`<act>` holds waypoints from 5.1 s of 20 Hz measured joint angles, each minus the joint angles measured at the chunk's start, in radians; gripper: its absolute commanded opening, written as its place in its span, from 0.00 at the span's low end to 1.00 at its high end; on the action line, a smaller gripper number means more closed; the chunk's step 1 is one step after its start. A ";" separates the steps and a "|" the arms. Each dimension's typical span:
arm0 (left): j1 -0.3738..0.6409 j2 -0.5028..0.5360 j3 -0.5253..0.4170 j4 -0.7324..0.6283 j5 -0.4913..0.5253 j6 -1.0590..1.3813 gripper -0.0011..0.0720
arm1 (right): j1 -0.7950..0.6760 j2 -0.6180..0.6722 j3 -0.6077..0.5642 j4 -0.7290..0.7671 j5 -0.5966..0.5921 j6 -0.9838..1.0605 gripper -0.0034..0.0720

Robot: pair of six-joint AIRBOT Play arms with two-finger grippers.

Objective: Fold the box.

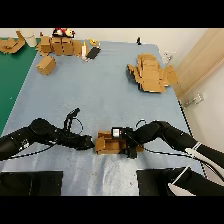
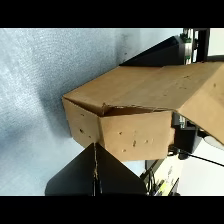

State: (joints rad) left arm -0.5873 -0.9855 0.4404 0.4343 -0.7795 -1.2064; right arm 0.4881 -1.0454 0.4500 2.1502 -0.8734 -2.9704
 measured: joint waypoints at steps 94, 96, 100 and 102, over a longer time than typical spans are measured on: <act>-0.440 -0.210 0.374 0.900 0.010 -1.076 0.64 | 0.000 0.000 0.000 0.000 0.000 0.000 0.71; -0.440 -0.216 0.374 0.907 0.005 -1.084 0.64 | 0.000 0.000 0.000 0.000 0.000 0.000 0.71; -0.442 -0.222 0.374 0.925 -0.010 -1.109 0.64 | 0.000 0.000 0.000 0.000 0.000 0.000 0.71; -0.442 -0.223 0.374 0.928 -0.022 -1.122 0.64 | 0.000 0.000 0.000 0.000 0.000 0.000 0.71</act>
State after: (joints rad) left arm -1.0294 -1.2083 0.8143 1.3624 -0.8013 -2.3283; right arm 0.4881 -1.0454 0.4500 2.1502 -0.8730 -2.9704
